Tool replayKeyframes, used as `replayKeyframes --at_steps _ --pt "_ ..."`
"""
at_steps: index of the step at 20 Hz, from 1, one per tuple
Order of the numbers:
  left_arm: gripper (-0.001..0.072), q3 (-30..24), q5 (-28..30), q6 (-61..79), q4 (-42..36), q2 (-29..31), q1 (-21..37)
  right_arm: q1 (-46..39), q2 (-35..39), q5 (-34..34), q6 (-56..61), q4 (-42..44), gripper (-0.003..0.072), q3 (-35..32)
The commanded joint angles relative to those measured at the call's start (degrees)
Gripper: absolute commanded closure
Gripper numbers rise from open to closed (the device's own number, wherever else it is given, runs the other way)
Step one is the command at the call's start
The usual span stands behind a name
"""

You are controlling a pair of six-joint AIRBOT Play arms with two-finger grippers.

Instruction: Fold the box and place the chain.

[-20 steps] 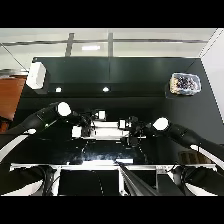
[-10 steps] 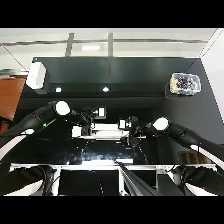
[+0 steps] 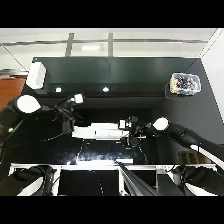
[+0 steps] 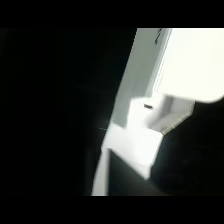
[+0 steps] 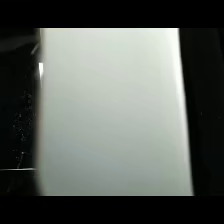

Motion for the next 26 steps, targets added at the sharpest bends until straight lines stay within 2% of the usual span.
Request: replayKeyframes --at_steps 1,2,4,7,9,13,15,17,22,26 --pt "0.0682 -0.2 -14.6 -13.2 0.0 4.5 4.4 0.0 0.0 0.0 0.0 -0.1 0.0277 0.0" --pt "0.0682 -1.2 -16.0 -14.8 -3.0 4.4 4.2 0.0 0.0 0.0 0.0 -0.1 0.0277 0.0" --pt "0.0682 -5.0 -12.5 -14.3 -12.0 4.4 2.7 0.0 0.0 0.0 0.0 -0.1 0.0277 0.0" --pt "0.0681 -10.8 1.8 -14.1 -23.0 4.4 -1.1 0.0 0.0 0.1 0.0 -0.1 0.0277 0.0" --pt "0.0681 -12.7 11.5 -10.1 -28.5 4.2 -4.1 0.0 0.0 0.1 0.0 -0.1 0.0277 0.0" --pt "0.0681 -13.0 31.9 -5.1 -31.0 1.6 -10.9 0.0 0.0 0.1 0.0 -0.1 0.0277 0.1" --pt "0.0681 -13.0 38.3 -5.1 -31.0 -0.9 -12.9 0.0 0.0 0.1 0.0 -0.1 0.0277 0.0" --pt "0.0681 -13.0 40.1 -5.2 -31.0 -3.5 -13.5 0.0 0.0 0.1 0.0 -0.1 0.0277 0.0" --pt "0.0681 -13.0 34.7 -5.1 -30.8 -9.3 -13.6 0.0 0.0 0.1 0.0 -0.1 0.0277 0.0" --pt "0.0682 -12.3 36.6 -3.5 -28.4 -7.6 -12.8 0.0 0.0 0.1 0.0 -0.1 0.0277 0.0"
